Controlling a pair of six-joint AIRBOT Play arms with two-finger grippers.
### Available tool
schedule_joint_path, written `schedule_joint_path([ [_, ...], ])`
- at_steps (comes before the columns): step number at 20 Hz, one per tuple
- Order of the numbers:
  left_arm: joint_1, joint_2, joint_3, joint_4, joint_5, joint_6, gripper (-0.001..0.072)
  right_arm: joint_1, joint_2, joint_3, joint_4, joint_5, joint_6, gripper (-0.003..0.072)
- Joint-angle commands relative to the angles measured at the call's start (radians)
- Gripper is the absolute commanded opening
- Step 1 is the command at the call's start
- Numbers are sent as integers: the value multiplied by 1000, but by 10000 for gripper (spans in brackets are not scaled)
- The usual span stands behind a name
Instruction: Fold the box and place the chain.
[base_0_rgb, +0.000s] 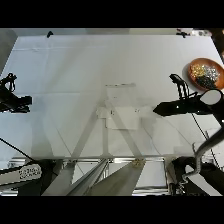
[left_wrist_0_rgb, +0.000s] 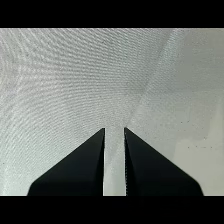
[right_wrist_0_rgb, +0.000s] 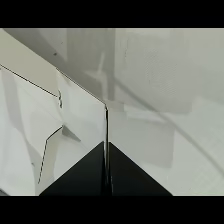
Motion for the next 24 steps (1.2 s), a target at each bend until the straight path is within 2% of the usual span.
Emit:
schedule_joint_path([
  [1,1,0,0,0,0,0,135,1,88,-71,-9,-82,39,8],
  [6,1,0,0,0,0,0,135,1,90,-74,-210,-141,162,8],
  [9,1,0,0,0,0,0,135,1,90,-74,-258,-154,200,8],
  [16,1,0,0,0,0,0,135,1,90,-74,-335,-109,272,8],
  [19,1,0,0,0,1,0,135,1,90,-74,-383,-52,297,8],
  [22,0,0,0,-10,50,-1,135,1,90,-74,-398,12,309,8],
  [24,0,0,0,-25,49,0,135,1,90,-74,-440,-3,334,7],
])
